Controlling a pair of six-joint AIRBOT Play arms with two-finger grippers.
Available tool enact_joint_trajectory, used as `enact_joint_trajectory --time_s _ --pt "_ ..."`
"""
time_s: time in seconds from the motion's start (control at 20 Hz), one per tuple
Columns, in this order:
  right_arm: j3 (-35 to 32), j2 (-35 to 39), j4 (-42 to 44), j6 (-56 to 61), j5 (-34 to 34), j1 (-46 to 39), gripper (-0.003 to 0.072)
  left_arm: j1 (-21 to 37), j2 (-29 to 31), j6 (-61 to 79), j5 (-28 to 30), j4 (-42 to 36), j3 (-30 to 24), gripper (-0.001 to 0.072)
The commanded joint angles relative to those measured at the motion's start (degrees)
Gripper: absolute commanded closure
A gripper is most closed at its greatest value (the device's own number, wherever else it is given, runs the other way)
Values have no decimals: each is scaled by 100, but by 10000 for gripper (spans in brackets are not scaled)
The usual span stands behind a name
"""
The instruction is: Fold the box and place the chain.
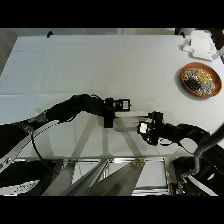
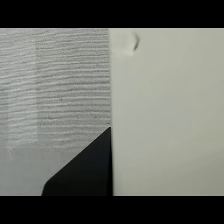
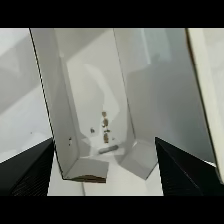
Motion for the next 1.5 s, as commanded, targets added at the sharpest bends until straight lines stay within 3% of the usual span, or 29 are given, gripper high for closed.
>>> enact_joint_trajectory --time_s 0.0,1.0,1.45 --pt "15 35 326 -575 -20 -365 -3 -4 -2 2 2 2 -2 701" --pt "17 -317 2013 -1816 363 -1447 14 -4 -2 2 2 2 -2 701" --pt "17 -608 2992 -3593 868 -2162 14 -4 -2 2 2 2 -2 701"
